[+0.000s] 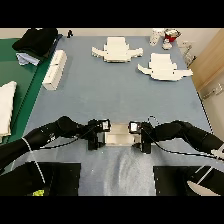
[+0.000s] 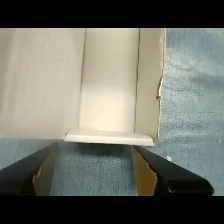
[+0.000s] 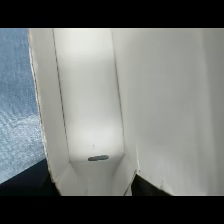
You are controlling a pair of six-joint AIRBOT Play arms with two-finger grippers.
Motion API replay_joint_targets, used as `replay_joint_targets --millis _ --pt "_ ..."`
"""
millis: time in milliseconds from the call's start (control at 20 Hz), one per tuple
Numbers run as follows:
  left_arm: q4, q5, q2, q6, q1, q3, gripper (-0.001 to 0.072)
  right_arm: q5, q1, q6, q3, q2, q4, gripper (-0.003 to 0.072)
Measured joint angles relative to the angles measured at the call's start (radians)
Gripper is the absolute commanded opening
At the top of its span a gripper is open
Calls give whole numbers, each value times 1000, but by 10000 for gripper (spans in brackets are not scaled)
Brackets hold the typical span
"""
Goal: Fold the box.
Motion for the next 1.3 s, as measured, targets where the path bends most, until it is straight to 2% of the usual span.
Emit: replay_joint_targets --millis 250,450,800,900,1300 --pt "-112 -2 -19 136 1 -3 693 0 0 0 0 1 -3 497" --pt "-142 -17 -23 179 2 -3 693 0 -1 0 0 1 -3 497" --pt "-100 -34 -10 129 56 -3 693 0 -1 3 0 -1 1 497" --pt "-87 -67 -6 123 65 -3 693 0 0 0 0 -1 1 497" --pt "-64 -115 -5 116 58 -3 694 0 0 0 0 -1 0 497"
